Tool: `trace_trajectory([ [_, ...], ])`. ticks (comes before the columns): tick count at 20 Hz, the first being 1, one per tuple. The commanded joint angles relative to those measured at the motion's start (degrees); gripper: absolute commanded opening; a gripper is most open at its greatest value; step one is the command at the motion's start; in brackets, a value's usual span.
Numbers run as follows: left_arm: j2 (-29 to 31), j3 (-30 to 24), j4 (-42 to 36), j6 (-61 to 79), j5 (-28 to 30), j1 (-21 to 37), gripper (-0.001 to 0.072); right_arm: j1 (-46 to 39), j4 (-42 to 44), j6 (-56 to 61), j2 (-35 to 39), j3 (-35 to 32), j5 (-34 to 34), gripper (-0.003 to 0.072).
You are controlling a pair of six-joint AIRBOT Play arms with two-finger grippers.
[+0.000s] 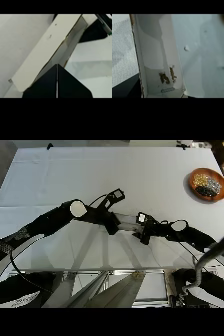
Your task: Fold the box and place the chain.
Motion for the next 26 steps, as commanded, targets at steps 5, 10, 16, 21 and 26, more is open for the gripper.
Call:
trace_trajectory([
  [5, -0.59, 0.04, -8.52, 0.66, 22.49, -0.04, 0.0008, 0.04, 0.02, 0.02, 0.04, -0.04, 0.02, 0.0411],
  [10, -3.96, 0.04, -6.95, 0.94, 24.44, 0.04, 0.0006, 0.04, 0.02, 0.02, 0.04, -0.04, 0.02, 0.0411],
  [16, -6.84, 0.04, -5.09, 0.92, 17.18, 0.61, 0.0006, 0.04, 0.00, 0.02, 0.04, -0.04, 0.02, 0.0411],
  [21, -7.30, 0.04, 1.38, -3.98, 8.24, 2.51, 0.0008, 0.04, 0.02, 0.02, 0.04, -0.04, 0.02, 0.0411],
  [26, -8.68, 0.04, 5.25, -6.71, 2.05, 2.82, 0.0008, 0.04, 0.02, 0.02, 0.04, -0.04, 0.02, 0.0411],
])
